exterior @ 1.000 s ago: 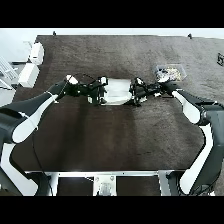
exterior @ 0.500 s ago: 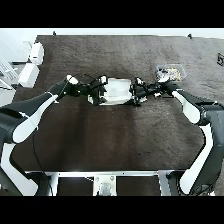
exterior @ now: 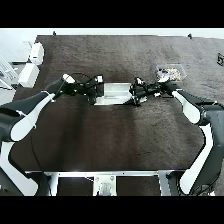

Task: Fold the box and place the chain.

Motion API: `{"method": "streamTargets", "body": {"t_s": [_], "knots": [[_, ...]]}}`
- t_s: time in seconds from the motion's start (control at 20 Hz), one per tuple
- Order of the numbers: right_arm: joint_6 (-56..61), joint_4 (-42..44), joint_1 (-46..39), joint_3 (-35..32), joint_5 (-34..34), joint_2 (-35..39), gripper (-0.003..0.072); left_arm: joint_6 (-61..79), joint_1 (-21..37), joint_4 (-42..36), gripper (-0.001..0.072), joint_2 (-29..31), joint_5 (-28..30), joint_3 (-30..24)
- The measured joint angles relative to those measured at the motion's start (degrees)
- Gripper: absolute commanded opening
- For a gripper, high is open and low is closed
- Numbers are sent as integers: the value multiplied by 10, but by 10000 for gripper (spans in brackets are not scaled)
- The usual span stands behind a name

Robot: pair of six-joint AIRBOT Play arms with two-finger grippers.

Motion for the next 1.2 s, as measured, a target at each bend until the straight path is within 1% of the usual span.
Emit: {"method": "streamTargets", "body": {"t_s": [0.2,0.3,0.45,0.65,0.8,1.05,1.2], "knots": [[0,0,0,0,0,0,407,-21,32,-4,20,16,-40,0],[0,0,0,0,0,0,406,-45,40,-9,18,34,-63,0],[0,0,0,0,0,0,406,-110,45,-14,18,75,-92,-1],[0,-1,0,0,0,0,407,-248,55,-4,17,141,-80,-17],[0,-1,0,0,0,0,406,-370,89,4,18,179,-68,-42],[0,-1,0,0,0,0,406,-521,156,7,19,201,-66,-103],[0,-1,0,0,0,0,406,-568,177,7,20,203,-55,-147]]}}
